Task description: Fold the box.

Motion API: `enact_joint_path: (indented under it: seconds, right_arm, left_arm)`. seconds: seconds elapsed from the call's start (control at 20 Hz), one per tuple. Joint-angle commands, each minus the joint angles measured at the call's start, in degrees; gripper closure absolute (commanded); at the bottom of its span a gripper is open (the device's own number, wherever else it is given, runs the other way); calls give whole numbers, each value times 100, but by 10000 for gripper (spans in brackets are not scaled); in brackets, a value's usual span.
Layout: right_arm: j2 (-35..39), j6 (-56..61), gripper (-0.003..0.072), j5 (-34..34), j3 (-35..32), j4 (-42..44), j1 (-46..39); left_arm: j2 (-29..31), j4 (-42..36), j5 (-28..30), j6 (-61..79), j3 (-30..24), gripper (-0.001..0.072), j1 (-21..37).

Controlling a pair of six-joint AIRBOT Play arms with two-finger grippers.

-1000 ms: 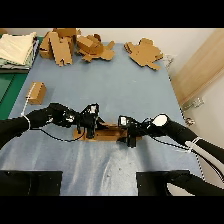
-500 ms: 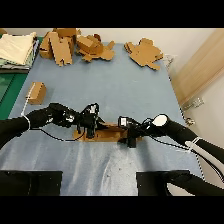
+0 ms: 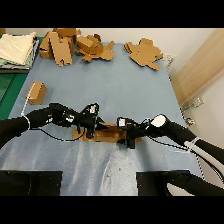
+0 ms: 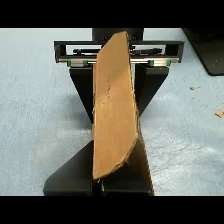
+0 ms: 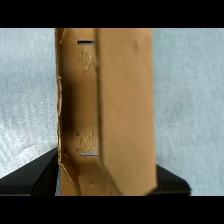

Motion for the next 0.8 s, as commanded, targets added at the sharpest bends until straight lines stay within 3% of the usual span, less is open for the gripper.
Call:
enact_joint_path:
  seconds: [0.0,0.75]
  right_arm:
    - [4,-2,130,-59,7,-256,214]
    - [-2,0,132,-382,4,-444,210]
  left_arm:
    - [-2,-13,2,0,0,696,4]
    - [-2,-13,2,0,0,696,2]
